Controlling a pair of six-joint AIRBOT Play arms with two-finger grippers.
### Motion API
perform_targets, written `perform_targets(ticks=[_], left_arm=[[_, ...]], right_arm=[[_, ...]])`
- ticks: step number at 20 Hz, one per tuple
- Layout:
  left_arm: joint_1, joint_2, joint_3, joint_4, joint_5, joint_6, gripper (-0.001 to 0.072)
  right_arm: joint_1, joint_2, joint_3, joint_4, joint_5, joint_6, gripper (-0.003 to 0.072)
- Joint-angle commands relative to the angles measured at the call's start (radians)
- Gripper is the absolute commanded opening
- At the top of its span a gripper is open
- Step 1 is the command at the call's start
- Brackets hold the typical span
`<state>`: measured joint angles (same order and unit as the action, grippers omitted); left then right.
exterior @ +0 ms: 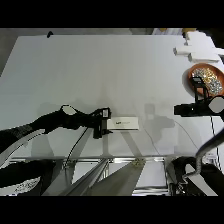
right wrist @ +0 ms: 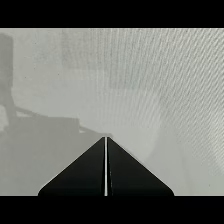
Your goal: Fold the box and place the chain.
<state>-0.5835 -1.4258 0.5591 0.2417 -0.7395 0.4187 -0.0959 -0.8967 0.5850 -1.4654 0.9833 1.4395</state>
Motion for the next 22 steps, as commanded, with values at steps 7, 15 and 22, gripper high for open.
perform_targets(ticks=[7,15,22], left_arm=[[0.225,0.277,0.0,0.087,0.039,-0.358,0.0153],[0.748,0.521,0.0,0.658,0.067,-1.065,0.0154],[0.884,0.401,0.0,1.005,-0.056,-1.457,0.0502]], right_arm=[[-0.001,-0.001,0.001,0.001,0.0,0.0,0.0017],[-0.001,-0.001,0.001,0.001,0.0,0.0,0.0017],[-0.001,-0.001,0.001,0.001,0.0,0.0,0.0017]])
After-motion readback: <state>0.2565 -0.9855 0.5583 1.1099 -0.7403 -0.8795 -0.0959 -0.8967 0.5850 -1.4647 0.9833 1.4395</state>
